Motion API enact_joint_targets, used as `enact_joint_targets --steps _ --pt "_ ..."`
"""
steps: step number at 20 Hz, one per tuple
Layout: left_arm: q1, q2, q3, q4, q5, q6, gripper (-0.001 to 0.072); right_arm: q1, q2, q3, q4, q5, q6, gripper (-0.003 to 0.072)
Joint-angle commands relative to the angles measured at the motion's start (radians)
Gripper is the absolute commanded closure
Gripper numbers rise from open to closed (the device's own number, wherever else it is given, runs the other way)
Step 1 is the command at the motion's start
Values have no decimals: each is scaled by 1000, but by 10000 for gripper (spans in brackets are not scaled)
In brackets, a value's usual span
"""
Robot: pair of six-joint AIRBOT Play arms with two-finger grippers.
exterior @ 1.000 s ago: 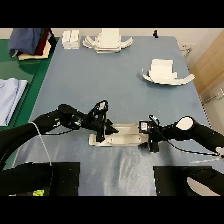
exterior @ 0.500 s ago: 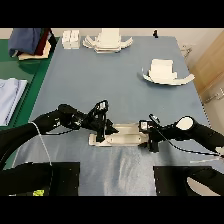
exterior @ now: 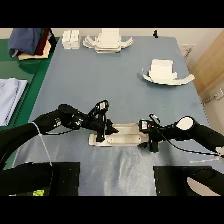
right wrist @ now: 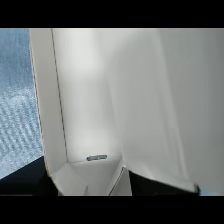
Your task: Fold the box.
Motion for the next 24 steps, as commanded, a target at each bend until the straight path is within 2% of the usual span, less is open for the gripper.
enact_joint_targets --steps 1,9,10,11,12,15,17,21,22,23,24 --pt "0 0 0 -46 0 1 695 1 1 0 1 1 0 169" --pt "0 0 0 -44 -23 0 690 1 1 0 0 1 0 169" --pt "0 0 0 -44 -22 0 496 1 1 0 0 1 0 169" --pt "0 0 0 -46 -18 -3 240 1 1 0 0 1 0 169" --pt "1 0 0 -45 -17 -16 219 1 1 0 0 1 0 169" --pt "16 26 0 -7 -17 -145 216 1 1 0 0 1 0 170" --pt "49 78 0 122 -26 -341 12 1 1 0 0 1 0 169" --pt "113 239 0 406 -164 -732 14 1 1 0 0 1 0 169" --pt "114 279 0 438 -189 -834 105 1 1 0 0 1 0 169" --pt "113 318 0 449 -216 -946 427 1 1 0 0 1 0 170" --pt "111 348 0 444 -233 -1036 692 1 1 0 0 1 0 170"
